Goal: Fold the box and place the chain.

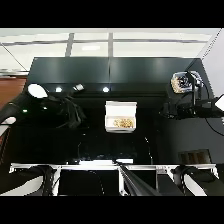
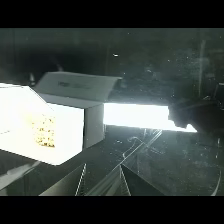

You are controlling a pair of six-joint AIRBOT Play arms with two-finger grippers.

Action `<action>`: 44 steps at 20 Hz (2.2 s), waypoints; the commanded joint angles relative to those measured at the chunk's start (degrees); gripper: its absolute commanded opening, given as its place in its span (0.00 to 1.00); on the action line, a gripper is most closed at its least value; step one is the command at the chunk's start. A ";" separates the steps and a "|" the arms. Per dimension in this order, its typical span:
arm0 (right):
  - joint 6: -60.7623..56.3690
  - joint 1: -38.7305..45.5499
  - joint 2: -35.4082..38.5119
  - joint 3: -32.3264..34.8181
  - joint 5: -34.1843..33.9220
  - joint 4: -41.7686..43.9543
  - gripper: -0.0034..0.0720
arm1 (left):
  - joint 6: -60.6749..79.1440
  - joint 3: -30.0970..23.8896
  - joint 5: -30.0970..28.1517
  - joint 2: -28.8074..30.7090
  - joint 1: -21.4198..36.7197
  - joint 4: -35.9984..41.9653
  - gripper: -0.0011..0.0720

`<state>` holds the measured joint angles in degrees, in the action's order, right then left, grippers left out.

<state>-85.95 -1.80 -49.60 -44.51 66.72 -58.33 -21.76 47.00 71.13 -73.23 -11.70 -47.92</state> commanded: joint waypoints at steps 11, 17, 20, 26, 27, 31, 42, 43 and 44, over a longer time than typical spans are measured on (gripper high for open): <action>-0.24 0.00 0.04 0.07 -1.42 -0.44 0.38 | 30.62 -0.72 -17.25 -9.53 -8.92 11.19 1.00; -0.22 0.00 0.02 0.07 -1.44 -0.46 0.38 | 30.75 -0.72 -18.18 -11.08 -11.17 11.39 1.00; -0.22 0.00 0.02 0.07 -1.46 -0.48 0.38 | 30.75 -0.70 -18.91 -11.72 -11.87 12.92 0.99; -0.22 0.00 0.02 0.07 -1.46 -0.48 0.38 | 30.75 -0.70 -21.68 -11.76 -13.68 13.11 0.99; -0.22 0.00 0.04 0.07 -1.46 -0.50 0.38 | 30.75 -0.70 -21.59 -11.76 -14.03 12.98 0.98; 1.01 0.00 0.02 0.17 -1.97 -0.66 0.38 | 30.82 -0.70 -21.59 -11.76 -15.34 12.98 0.51; 25.46 -12.33 -22.82 -9.70 -25.97 13.29 0.98 | 30.75 -0.70 -23.32 -11.76 -15.21 12.83 0.47; 32.72 -13.81 -24.22 -9.70 -24.94 13.20 0.98 | 30.75 -0.70 -23.32 -11.76 -15.21 12.83 0.47; 39.17 -14.67 -24.61 -9.70 -22.38 12.94 0.98 | 30.75 -0.70 -23.32 -11.76 -15.21 12.83 0.47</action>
<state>-64.29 -12.71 -69.58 -52.45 45.23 -46.76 9.04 46.33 48.16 -84.95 -26.92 -35.00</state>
